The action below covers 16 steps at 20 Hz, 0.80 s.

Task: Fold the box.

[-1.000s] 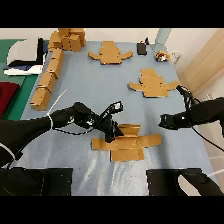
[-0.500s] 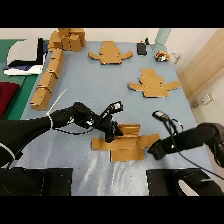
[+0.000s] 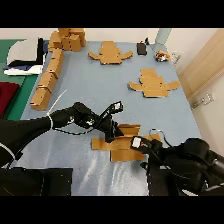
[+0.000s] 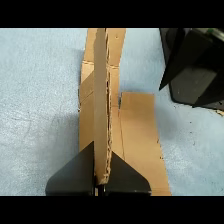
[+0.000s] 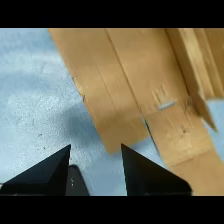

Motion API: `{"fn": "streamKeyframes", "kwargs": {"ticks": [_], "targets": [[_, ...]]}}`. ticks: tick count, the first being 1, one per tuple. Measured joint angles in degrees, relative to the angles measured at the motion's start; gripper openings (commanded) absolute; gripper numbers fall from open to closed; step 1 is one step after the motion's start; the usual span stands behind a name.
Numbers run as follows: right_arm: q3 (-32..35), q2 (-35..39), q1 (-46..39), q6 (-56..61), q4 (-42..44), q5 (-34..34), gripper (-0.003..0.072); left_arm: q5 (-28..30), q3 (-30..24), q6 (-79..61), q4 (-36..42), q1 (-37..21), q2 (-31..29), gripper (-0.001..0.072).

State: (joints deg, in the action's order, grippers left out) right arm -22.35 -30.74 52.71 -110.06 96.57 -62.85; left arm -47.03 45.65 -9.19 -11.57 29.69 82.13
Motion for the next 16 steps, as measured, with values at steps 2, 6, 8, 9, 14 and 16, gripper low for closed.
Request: {"fn": "streamKeyframes", "kwargs": {"ticks": [2, 6, 8, 9, 14, 16], "targets": [[0.11, -2.82, 1.66, -1.38, -0.72, 2.64, 0.0478, 0.00, 0.00, 0.00, 0.00, 0.00, 0.00, 0.0013], [0.17, -6.16, 2.97, -2.71, -1.79, 5.97, 0.0475, 0.00, 0.00, 0.00, 0.02, 0.00, 0.00, 0.0013], [0.17, -6.78, 3.26, -3.13, -2.95, 6.82, 0.0473, 0.00, 0.00, 0.00, 0.02, 0.00, 0.00, 0.0013], [0.17, -6.95, 3.26, -3.23, -3.41, 7.02, 0.0473, 0.00, 0.00, 0.00, 0.02, 0.00, 0.00, 0.0013], [0.50, -7.34, 5.62, -3.23, -5.68, 7.34, 0.0473, 0.00, 0.00, 0.02, 0.02, 0.00, 0.00, 0.0013], [1.42, -7.39, 8.20, -1.20, -8.04, 7.48, 0.0473, -0.02, 0.00, 0.02, 0.02, 0.00, 0.00, 0.0013]]}}
